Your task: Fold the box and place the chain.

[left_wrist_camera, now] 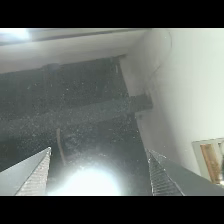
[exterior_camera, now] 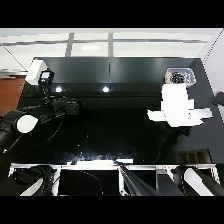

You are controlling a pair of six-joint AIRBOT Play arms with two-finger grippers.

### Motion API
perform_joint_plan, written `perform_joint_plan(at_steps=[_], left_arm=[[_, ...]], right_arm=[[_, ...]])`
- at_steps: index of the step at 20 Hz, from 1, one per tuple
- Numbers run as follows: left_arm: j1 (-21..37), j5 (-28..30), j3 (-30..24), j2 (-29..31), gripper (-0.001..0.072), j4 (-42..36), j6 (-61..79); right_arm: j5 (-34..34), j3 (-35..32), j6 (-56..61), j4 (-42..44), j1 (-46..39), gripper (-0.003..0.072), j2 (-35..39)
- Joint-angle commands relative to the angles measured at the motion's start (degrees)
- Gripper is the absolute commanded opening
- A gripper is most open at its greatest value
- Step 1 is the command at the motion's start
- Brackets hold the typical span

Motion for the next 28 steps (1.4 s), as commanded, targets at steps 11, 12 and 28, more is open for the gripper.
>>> perform_joint_plan(at_steps=[11, 12, 28], left_arm=[[0.1, 4.8, 0.0, 0.0, 0.0709, 0.1, 0.3], [0.1, 4.8, 0.0, 0.0, 0.0709, 0.0, 0.3], [0.1, 5.1, 0.0, 0.0, 0.0705, -0.5, 0.3]], right_arm=[[37.7, 17.7, -42.5, 51.3, -36.4, 0.0715, -37.3], [39.1, 20.1, -42.5, 51.2, -35.5, 0.0715, -39.9], [38.1, 32.1, -44.4, 48.4, -26.4, 0.0715, -51.4]])
